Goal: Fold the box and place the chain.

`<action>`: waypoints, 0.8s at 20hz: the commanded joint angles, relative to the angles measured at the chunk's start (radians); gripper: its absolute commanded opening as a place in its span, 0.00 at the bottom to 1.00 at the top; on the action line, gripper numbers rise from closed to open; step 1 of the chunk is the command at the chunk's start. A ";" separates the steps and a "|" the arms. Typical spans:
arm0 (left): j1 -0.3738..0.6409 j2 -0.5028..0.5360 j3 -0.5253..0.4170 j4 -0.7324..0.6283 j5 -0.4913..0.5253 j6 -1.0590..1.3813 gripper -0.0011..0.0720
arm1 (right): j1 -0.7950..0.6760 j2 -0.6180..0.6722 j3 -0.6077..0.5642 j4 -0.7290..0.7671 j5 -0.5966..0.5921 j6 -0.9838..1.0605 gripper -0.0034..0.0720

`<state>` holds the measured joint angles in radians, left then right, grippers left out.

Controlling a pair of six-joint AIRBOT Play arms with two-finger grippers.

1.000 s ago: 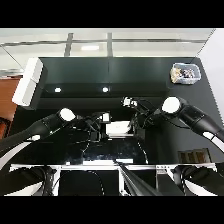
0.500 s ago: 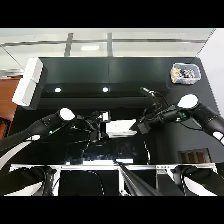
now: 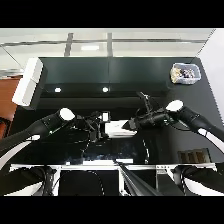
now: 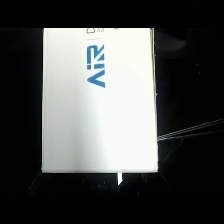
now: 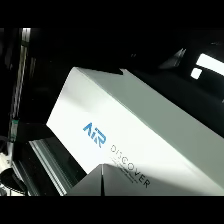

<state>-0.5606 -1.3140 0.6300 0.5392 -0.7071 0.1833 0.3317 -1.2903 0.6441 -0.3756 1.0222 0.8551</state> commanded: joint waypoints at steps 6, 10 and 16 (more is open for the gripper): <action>0.000 0.000 0.001 -0.005 0.000 -0.004 0.56 | 0.009 -0.047 -0.002 -0.096 -0.060 0.004 0.06; 0.000 0.001 0.001 -0.005 0.000 -0.004 0.56 | -0.042 0.016 0.041 -0.093 0.092 -0.072 0.06; 0.002 0.016 0.022 0.006 0.000 -0.009 0.88 | -0.351 0.272 0.116 -0.232 0.352 -0.050 0.06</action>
